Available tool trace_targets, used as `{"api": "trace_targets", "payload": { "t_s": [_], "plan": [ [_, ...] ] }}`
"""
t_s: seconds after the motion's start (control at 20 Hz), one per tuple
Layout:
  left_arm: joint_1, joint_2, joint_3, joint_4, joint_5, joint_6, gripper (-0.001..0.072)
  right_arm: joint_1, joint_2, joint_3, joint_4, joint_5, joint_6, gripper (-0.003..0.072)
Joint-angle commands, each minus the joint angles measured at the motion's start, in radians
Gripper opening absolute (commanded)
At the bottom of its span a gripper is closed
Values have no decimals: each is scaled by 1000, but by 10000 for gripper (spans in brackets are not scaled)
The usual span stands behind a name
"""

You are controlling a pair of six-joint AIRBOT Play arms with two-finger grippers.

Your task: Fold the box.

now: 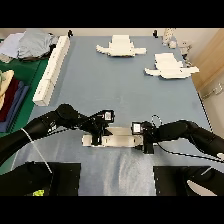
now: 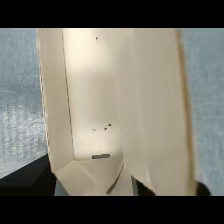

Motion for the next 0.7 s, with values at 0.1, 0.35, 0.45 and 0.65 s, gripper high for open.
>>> {"api": "trace_targets", "payload": {
  "t_s": [0.1, 0.35, 0.45, 0.65],
  "plan": [
    [0, 0, 0, 0, 0, 0, 13, -1, -40, 0, 32, 7, -1, 704],
    [0, 0, 0, 0, 0, 0, 14, 0, -51, -1, 16, 16, -1, 704],
    [0, 0, 0, 0, 0, 0, 13, 0, -58, 0, 16, 18, -1, 704],
    [0, 0, 0, 0, 0, 0, 13, 2, -77, 0, 16, 24, -1, 683]
  ]
}}
